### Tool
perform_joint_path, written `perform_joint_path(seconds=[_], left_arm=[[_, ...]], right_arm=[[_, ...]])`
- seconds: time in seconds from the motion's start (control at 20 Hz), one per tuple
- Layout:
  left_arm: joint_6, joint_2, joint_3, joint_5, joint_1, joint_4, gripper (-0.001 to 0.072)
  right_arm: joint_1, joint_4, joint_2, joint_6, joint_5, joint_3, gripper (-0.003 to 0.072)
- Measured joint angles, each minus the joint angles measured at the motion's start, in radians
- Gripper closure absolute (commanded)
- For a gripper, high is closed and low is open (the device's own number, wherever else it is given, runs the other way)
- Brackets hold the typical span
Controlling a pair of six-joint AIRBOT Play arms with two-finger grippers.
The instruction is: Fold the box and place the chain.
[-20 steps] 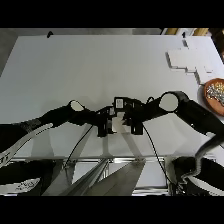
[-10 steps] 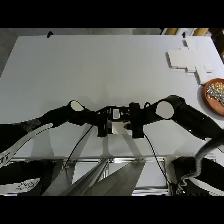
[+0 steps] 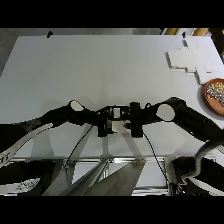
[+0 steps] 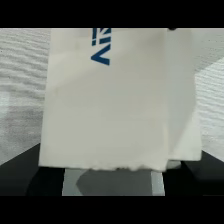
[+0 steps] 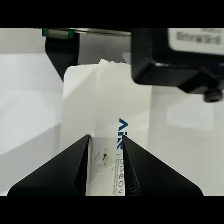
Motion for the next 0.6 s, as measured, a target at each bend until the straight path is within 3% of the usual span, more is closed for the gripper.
perform_joint_path(seconds=[0.35,0.5,0.6], left_arm=[[0.003,0.0,0.0,0.0,0.0,0.002,0.0504],[0.003,0.0,0.0,0.0,0.0,0.002,0.0504],[0.002,0.0,0.0,0.0,0.0,0.002,0.0504]], right_arm=[[0.0,0.004,0.046,0.032,0.089,-0.023,0.0457],[0.0,0.002,0.05,0.042,0.079,-0.045,0.0385],[0.0,-0.004,0.051,0.045,0.045,-0.051,0.0385]])
